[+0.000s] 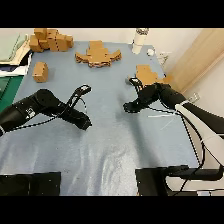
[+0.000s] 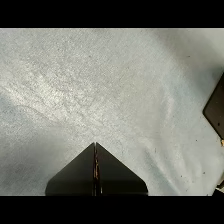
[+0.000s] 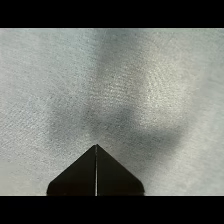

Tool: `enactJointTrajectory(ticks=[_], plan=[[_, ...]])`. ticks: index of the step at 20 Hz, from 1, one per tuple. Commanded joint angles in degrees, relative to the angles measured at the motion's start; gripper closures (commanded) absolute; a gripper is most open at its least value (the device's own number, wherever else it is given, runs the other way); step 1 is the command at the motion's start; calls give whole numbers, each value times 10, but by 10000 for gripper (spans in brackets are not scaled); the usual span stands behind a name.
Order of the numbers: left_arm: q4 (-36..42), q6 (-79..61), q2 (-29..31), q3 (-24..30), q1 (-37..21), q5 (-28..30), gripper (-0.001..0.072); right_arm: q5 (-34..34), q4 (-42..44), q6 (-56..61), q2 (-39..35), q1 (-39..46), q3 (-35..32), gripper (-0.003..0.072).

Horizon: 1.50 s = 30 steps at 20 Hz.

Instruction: Fold the box.

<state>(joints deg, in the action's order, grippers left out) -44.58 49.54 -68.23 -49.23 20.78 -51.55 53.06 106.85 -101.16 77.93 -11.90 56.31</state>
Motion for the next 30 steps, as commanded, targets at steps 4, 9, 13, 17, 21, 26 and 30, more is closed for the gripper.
enactJointTrajectory(ticks=[4,9,13,17,21,26,30], plan=[[0,0,0,0,0,0,698,0,0,0,0,0,0,683],[0,0,0,0,0,0,699,-3,10,2,2,0,0,683],[0,0,0,0,0,0,698,-19,-79,58,5,21,36,681],[0,0,0,0,0,0,698,-10,-177,114,75,169,201,348],[0,0,0,0,0,0,698,-28,-76,84,195,326,362,270],[0,0,0,0,0,0,698,-62,56,-20,312,390,468,255],[0,0,0,0,0,0,698,-75,66,-53,369,381,525,255]])
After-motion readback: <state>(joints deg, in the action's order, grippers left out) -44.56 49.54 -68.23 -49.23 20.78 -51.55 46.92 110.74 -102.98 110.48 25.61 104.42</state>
